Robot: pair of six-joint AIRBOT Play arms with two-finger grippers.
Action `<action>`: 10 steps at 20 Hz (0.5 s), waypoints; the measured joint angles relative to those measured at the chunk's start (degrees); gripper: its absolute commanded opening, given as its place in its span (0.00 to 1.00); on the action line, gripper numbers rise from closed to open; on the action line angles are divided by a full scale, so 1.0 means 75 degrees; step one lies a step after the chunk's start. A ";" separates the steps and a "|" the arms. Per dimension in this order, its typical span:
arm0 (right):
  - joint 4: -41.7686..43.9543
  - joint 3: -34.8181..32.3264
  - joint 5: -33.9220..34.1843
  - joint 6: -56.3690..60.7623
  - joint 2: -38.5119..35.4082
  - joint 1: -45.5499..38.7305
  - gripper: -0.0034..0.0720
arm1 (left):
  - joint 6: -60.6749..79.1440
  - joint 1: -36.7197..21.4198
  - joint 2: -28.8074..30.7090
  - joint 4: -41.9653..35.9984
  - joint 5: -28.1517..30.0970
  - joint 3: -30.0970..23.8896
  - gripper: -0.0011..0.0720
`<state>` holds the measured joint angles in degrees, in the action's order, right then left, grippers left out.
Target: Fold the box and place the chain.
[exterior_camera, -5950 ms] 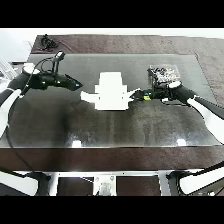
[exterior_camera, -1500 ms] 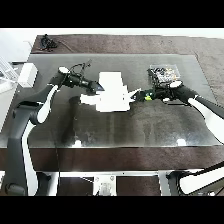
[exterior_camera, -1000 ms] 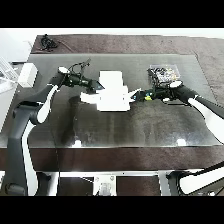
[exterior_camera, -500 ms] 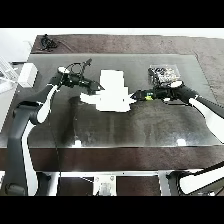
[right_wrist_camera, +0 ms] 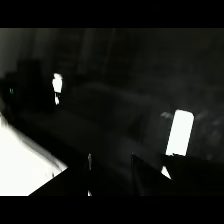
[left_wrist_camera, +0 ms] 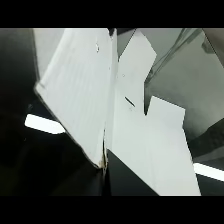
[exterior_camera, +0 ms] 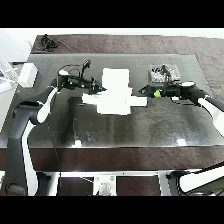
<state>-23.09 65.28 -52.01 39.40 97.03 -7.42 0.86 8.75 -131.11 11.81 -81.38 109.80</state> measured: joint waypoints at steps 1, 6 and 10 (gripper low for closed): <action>0.0277 0.0003 0.0000 -0.0152 0.0000 -0.0085 0.47 | 0.0323 0.0000 0.0006 -0.0064 -0.0055 -0.0105 0.04; 0.1035 0.0003 -0.0006 -0.0729 0.0000 -0.0230 0.47 | 0.1667 0.0000 0.0423 -0.0111 0.0137 -0.0833 0.04; 0.1198 0.0003 -0.0006 -0.0883 0.0000 -0.0251 0.47 | 0.2626 0.0003 0.0985 -0.0023 0.0909 -0.1708 0.04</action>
